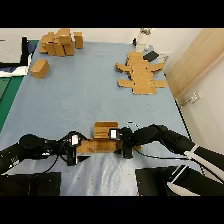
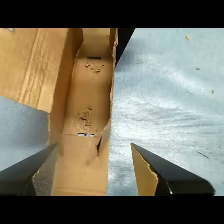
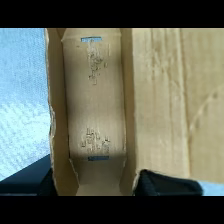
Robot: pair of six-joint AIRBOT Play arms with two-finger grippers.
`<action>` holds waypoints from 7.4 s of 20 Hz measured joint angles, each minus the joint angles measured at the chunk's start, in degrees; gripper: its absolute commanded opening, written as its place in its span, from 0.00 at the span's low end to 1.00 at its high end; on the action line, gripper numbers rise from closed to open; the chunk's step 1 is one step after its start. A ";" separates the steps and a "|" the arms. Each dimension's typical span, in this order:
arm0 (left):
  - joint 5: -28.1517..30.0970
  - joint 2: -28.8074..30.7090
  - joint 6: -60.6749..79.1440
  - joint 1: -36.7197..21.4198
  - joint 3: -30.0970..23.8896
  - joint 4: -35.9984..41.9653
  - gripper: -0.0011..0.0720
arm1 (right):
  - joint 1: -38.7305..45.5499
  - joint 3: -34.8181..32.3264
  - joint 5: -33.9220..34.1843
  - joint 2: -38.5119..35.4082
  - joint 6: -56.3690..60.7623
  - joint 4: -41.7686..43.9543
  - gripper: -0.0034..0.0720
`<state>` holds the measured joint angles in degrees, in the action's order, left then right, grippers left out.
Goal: Fold the box.
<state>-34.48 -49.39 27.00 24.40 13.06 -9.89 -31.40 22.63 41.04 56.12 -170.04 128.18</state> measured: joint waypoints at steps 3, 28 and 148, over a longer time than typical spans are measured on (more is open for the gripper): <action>1.84 -0.85 -1.86 0.57 0.70 -0.52 0.96 | 0.00 0.00 0.00 0.00 0.00 -0.02 0.80; -1.22 -9.42 -7.52 0.98 6.82 -6.38 0.26 | 0.00 0.00 0.02 0.00 0.00 -0.02 0.80; -9.07 -0.92 -103.45 -0.15 11.78 -24.70 0.56 | 0.00 0.00 0.00 0.00 0.02 -0.02 0.80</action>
<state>-43.55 -50.30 -76.44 24.25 24.84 -34.59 -31.40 22.63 41.04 56.12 -170.01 128.16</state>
